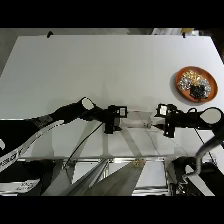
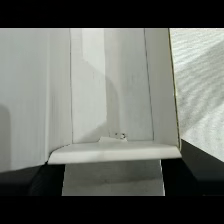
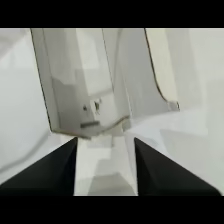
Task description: Fold the box and place the chain.
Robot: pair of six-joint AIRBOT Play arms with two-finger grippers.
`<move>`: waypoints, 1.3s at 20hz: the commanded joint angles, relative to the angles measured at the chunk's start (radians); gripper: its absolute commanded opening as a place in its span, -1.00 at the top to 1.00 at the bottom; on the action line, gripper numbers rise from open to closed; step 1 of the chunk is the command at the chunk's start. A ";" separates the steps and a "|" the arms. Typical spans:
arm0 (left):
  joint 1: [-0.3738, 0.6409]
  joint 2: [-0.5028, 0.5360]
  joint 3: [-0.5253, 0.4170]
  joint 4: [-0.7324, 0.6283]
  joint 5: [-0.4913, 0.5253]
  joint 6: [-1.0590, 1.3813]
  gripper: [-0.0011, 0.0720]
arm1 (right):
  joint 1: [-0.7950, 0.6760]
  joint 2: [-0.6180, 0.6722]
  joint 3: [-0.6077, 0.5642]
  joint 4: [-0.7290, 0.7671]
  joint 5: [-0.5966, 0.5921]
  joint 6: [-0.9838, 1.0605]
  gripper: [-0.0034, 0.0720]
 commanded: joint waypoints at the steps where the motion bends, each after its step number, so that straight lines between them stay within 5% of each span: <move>1: 0.001 0.000 0.000 0.000 0.002 0.000 -0.10 | -0.002 0.019 0.001 0.150 0.051 -0.037 0.32; 3: 0.001 0.000 0.000 0.000 0.002 0.000 -0.10 | -0.002 0.018 0.000 0.250 0.059 -0.064 0.86; 7: 0.001 0.000 0.000 0.000 0.002 0.000 -0.10 | -0.002 -0.037 0.000 0.418 -0.143 -0.058 0.87; 11: 0.001 0.000 0.000 0.000 0.001 0.000 -0.10 | -0.002 -0.172 0.000 0.417 -0.270 0.049 0.87; 18: 0.001 0.000 0.000 0.000 0.002 0.000 -0.10 | 0.095 -0.283 0.001 0.411 -0.266 0.063 0.87; 23: 0.001 0.000 0.000 0.000 0.001 0.000 -0.10 | 0.098 -0.154 0.039 0.315 -0.191 0.114 0.87; 26: 0.001 0.000 0.000 0.000 0.001 0.000 -0.10 | 0.098 -0.034 0.063 0.094 -0.096 0.109 0.87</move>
